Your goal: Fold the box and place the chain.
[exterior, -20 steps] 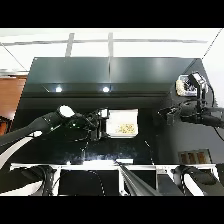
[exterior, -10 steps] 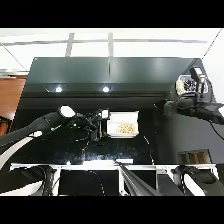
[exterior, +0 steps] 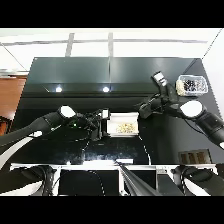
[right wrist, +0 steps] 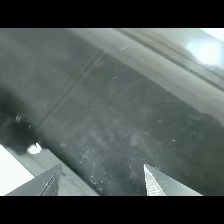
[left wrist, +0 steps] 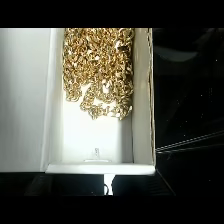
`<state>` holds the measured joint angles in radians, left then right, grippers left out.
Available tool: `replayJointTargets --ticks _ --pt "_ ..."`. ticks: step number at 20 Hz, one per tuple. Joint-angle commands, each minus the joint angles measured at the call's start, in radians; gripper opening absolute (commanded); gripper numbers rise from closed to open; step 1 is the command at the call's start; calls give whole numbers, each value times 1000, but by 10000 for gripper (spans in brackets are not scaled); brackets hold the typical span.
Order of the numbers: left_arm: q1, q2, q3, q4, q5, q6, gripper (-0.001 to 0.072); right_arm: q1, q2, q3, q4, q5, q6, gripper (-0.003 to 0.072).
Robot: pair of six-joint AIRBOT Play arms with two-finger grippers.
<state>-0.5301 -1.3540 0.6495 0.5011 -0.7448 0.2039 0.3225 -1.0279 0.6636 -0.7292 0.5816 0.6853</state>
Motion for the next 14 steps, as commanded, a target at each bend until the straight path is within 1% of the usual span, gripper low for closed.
replayJointTargets --ticks 1,2,3,4,5,7,8,9,12,14 --pt "1 -1 0 3 2 1 371 33 -21 32 -36 73 -107 615" --pt "1 -1 0 3 2 1 371 29 -21 62 -63 154 -106 545" --pt "1 -1 0 3 2 1 371 25 -21 97 -84 262 -106 506" --pt "1 -1 0 3 2 1 371 23 -21 125 -99 345 -106 506" --pt "1 -1 0 3 2 1 371 21 -21 141 -103 396 -106 506" --pt "1 -1 0 3 2 1 371 21 -24 141 -103 432 -106 509" --pt "1 -1 0 3 2 1 371 21 -27 141 -105 451 -101 603" --pt "1 -1 0 3 2 1 371 21 -29 141 -117 463 -86 650" --pt "1 -1 0 3 2 1 371 21 -30 122 -148 454 -102 649" --pt "1 -1 0 3 2 1 371 24 -30 90 -141 454 -221 647"
